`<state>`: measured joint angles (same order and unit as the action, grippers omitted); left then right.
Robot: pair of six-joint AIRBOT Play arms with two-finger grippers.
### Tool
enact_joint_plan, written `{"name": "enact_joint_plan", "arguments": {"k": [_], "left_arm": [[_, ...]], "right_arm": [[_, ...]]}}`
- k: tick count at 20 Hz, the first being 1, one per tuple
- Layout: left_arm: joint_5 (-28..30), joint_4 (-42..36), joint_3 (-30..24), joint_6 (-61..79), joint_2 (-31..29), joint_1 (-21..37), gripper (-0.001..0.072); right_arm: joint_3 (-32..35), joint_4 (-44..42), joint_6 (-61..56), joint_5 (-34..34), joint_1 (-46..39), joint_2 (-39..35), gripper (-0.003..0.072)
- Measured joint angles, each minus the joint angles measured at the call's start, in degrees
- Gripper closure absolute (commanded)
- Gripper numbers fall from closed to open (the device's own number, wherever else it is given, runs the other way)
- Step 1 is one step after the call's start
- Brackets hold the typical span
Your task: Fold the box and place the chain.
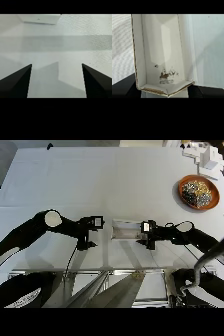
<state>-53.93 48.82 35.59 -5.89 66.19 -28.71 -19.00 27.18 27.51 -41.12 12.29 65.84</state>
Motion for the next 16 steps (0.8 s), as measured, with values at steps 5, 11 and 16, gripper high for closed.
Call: {"name": "enact_joint_plan", "arguments": {"k": [5, 11, 16], "left_arm": [[6.7, -19.6, -2.0, 26.8, 9.0, 1.7, 0.0010], [9.1, -30.9, -1.0, 39.4, 14.8, 1.8, 0.0010], [8.6, -32.6, -0.2, 41.6, 16.5, 1.0, 0.0010]], "right_arm": [[0.0, 0.0, 0.0, 0.0, 0.0, 0.0, 0.0350], [0.0, 0.0, 0.0, 0.0, 0.0, 0.0, 0.0350], [0.0, 0.0, 0.0, 0.0, 0.0, 0.0, 0.0350]]}}
